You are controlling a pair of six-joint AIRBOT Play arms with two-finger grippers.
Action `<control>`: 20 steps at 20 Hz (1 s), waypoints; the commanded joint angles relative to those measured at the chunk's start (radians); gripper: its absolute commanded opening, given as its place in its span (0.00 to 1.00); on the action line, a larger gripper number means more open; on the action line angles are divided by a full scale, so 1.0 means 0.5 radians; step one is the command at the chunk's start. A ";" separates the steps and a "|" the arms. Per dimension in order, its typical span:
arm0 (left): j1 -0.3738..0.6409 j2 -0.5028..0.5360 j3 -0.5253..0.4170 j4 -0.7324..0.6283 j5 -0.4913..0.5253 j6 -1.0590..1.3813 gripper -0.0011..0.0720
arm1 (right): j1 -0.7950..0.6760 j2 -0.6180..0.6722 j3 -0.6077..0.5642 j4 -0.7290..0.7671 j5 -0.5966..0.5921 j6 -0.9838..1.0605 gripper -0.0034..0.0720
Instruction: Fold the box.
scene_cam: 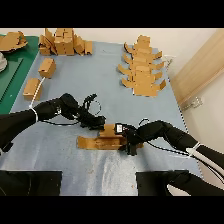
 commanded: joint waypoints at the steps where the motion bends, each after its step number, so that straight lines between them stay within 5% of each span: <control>1: -0.068 -0.049 0.021 0.073 -0.124 -0.114 0.03 | 0.001 0.002 -0.001 0.000 0.002 0.000 0.53; 6: -0.098 -0.123 0.110 0.072 -0.134 -0.076 0.03 | 0.001 0.002 -0.001 0.000 0.002 0.000 0.53; 12: 0.195 0.107 0.221 0.153 -0.114 0.311 0.03 | 0.001 0.002 -0.001 0.000 0.001 0.000 0.53; 16: 0.375 0.510 0.082 0.227 -0.215 1.002 0.03 | 0.001 0.002 -0.001 0.000 0.001 0.000 0.53; 20: 0.377 1.047 -0.317 0.407 -0.403 1.755 0.03 | 0.001 0.002 -0.001 0.000 0.001 0.000 0.53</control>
